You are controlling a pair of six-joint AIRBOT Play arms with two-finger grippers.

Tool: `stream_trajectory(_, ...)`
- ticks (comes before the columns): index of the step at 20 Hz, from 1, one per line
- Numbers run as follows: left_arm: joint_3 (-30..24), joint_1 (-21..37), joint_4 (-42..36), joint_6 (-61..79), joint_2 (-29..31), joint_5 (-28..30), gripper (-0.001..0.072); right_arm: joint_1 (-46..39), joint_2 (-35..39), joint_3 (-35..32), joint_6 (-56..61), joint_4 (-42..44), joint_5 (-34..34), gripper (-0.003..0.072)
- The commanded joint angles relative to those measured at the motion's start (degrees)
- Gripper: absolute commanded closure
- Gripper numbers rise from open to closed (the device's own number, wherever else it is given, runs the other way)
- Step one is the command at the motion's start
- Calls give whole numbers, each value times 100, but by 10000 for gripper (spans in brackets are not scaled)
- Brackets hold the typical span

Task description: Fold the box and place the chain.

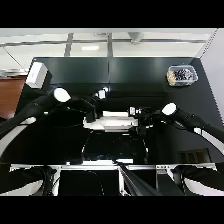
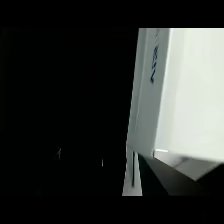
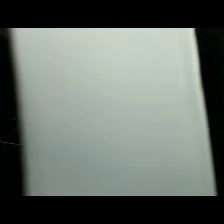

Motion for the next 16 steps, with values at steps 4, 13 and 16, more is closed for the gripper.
stream_trajectory(4,0,835,511,-3213,1156,-1891,619,0,-2,2,-2,-2,7,446)
stream_trajectory(13,-457,262,-3370,-2551,-28,-1462,683,0,-2,2,-2,-2,7,446)
stream_trajectory(16,-457,391,-3602,-2396,-278,-459,683,0,-2,2,-2,-2,7,446)
